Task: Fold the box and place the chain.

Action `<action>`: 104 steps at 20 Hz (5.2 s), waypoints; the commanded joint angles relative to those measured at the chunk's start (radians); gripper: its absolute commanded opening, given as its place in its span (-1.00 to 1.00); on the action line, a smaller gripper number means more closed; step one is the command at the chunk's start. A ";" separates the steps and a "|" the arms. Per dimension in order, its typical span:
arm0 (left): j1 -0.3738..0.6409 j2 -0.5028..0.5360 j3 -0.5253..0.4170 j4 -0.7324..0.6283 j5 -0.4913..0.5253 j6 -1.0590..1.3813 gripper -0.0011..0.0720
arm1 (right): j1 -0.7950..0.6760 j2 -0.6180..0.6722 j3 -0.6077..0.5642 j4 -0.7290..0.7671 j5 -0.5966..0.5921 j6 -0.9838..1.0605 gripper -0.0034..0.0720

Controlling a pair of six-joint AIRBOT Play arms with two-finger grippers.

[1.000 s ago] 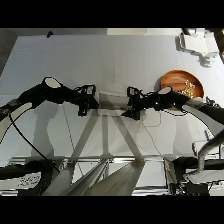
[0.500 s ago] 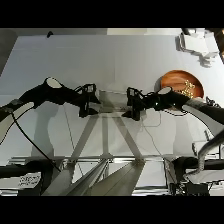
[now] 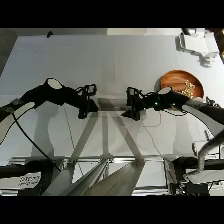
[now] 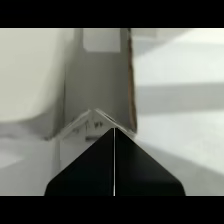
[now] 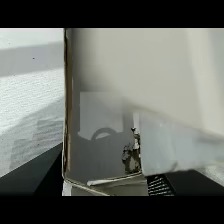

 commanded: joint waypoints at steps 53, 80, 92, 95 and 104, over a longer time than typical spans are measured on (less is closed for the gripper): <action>0.011 0.241 -0.143 0.025 0.233 -1.318 0.17 | 0.000 0.000 0.000 -0.001 0.001 -0.001 0.14; -0.134 0.145 -0.143 -0.006 0.438 -1.233 0.60 | 0.000 0.000 0.000 -0.001 0.001 -0.001 0.14; -0.172 0.147 -0.102 0.184 0.437 -1.437 0.56 | 0.000 0.000 0.000 -0.001 0.001 -0.001 0.14; -0.182 0.143 -0.016 0.418 0.329 -1.658 0.61 | 0.000 0.000 0.000 -0.001 0.001 -0.001 0.14; -0.335 0.014 0.146 0.649 0.185 -1.944 0.60 | 0.000 0.000 0.000 -0.001 0.001 -0.001 0.14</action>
